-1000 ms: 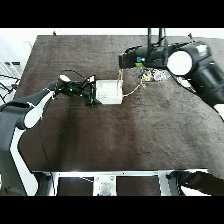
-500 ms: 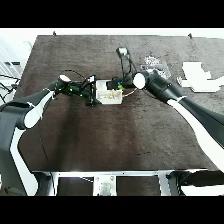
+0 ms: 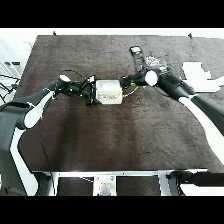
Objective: Fold the box and place the chain.
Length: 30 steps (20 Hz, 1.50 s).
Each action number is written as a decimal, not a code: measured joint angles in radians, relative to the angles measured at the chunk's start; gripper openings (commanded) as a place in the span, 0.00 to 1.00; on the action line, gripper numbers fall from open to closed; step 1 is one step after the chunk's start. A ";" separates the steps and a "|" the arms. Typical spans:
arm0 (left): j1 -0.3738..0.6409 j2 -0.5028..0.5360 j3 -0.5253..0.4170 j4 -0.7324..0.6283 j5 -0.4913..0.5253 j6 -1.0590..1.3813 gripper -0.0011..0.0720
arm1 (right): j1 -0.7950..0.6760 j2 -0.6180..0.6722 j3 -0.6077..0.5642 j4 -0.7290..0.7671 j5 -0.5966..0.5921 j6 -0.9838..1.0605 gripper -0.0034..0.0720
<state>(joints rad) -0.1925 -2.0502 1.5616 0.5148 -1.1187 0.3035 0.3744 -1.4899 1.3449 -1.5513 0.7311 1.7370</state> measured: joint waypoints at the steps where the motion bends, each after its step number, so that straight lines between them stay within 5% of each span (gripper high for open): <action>1: 0.000 0.000 0.000 0.000 0.000 0.000 0.50 | -0.036 0.003 -0.001 -0.009 0.013 -0.002 0.67; 8: 0.000 0.000 0.000 0.000 0.000 0.000 0.50 | -0.247 -0.137 0.035 0.016 0.037 -0.140 0.71; 18: 0.000 0.000 0.000 0.000 0.001 0.000 0.50 | -0.299 -0.362 0.235 0.117 0.094 -0.451 0.69; 24: 0.000 0.000 0.000 0.000 0.001 0.001 0.50 | -0.308 -0.460 0.325 0.148 0.171 -0.558 0.45; 26: 0.000 0.000 0.000 0.000 0.001 0.000 0.50 | -0.314 -0.476 0.336 0.151 0.179 -0.578 0.09; 30: 0.000 0.000 0.000 0.000 0.001 0.000 0.50 | -0.318 -0.483 0.359 0.159 0.212 -0.618 0.06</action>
<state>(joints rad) -0.1925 -2.0502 1.5616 0.5152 -1.1175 0.3038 0.0566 -1.9732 1.7035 -1.3922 0.9428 1.1191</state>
